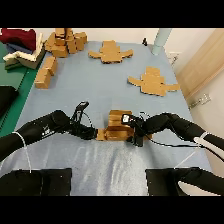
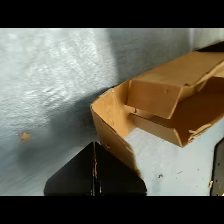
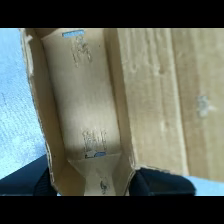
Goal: Fold the box.
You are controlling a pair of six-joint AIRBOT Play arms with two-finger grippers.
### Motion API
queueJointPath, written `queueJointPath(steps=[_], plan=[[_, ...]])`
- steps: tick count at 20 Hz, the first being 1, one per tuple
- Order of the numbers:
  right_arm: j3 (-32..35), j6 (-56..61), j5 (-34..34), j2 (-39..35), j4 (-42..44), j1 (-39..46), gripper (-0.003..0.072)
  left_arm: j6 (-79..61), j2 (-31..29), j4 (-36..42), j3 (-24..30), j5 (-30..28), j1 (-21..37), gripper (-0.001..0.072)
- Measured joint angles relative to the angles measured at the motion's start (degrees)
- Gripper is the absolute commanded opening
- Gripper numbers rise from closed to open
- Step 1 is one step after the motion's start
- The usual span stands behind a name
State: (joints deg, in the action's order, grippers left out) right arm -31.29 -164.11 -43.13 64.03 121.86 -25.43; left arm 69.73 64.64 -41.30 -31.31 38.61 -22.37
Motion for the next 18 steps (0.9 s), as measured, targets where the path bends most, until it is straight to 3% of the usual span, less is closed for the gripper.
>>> queueJointPath(steps=[9, 10, 11, 12, 18], plan=[[0.0, 0.0, 0.0, 0.0, 0.0, 0.0, 0.0511, -6.6, 0.2, 11.0, -1.4, 0.5, -1.7, 0.0017], [0.0, 0.0, 0.0, 0.0, 0.0, 0.0, 0.0511, -6.8, 0.2, 11.5, -1.6, 0.5, -1.7, 0.0175], [0.0, 0.0, 0.0, 0.0, 0.0, 0.0, 0.0511, -7.0, 0.2, 11.6, -1.7, 0.7, -1.7, 0.0429], [0.0, 0.0, 0.0, 0.0, 0.0, 0.0, 0.0511, -7.0, 0.2, 11.9, -2.0, 0.7, -1.7, 0.0399], [0.0, 0.0, 0.0, 0.0, 0.0, 0.0, 0.0511, -7.4, 0.2, 12.0, -3.6, 1.7, 0.5, 0.0400]])
